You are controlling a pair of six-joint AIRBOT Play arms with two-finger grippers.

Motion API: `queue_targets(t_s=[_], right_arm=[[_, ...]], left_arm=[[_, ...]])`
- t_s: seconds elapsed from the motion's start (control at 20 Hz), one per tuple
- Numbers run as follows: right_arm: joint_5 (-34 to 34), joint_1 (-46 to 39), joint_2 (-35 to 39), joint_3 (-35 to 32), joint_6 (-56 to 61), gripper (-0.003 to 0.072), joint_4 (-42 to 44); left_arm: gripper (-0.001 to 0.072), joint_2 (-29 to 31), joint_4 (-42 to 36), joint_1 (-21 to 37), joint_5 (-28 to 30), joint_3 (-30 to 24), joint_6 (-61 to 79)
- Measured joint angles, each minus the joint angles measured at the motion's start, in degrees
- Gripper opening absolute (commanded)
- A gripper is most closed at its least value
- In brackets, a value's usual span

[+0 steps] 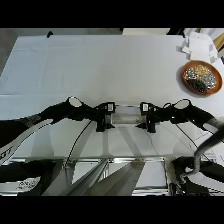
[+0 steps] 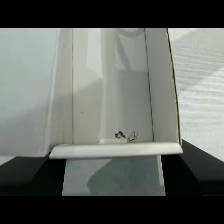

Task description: Fold the box and place the chain.

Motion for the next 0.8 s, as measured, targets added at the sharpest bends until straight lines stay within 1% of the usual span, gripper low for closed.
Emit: queue_targets(t_s=[0.1,0.2,0.25,0.3,0.35,0.4,0.6,0.8], right_arm=[[0.4,0.0,0.0,0.0,0.1,0.0418,0.0],[0.8,0.0,0.0,0.0,0.3,0.0421,0.0],[1.0,0.0,0.1,0.0,0.9,0.0487,0.0],[1.4,0.0,0.2,0.0,2.0,0.0603,0.0],[2.0,0.0,0.3,0.0,3.6,0.0683,0.1],[2.3,0.0,0.6,0.0,4.9,0.0694,0.2],[0.6,-0.1,2.6,0.0,10.4,0.0693,-1.8],[-0.2,-1.7,5.9,0.0,18.5,0.0692,-8.4]], left_arm=[[0.0204,0.0,0.0,0.0,0.0,0.0,0.0],[0.0204,0.0,0.0,0.0,-0.1,0.0,0.0],[0.0204,0.0,0.0,0.0,-0.1,0.0,0.0],[0.0204,0.0,0.0,0.0,-0.2,0.0,0.0],[0.0204,0.0,0.0,0.0,-0.1,0.0,0.0],[0.0204,0.0,0.0,0.0,-0.1,0.0,-0.1],[0.0204,0.0,-0.2,0.0,0.0,0.0,-0.1],[0.0204,0.0,-0.1,0.0,0.0,0.0,-0.1]])
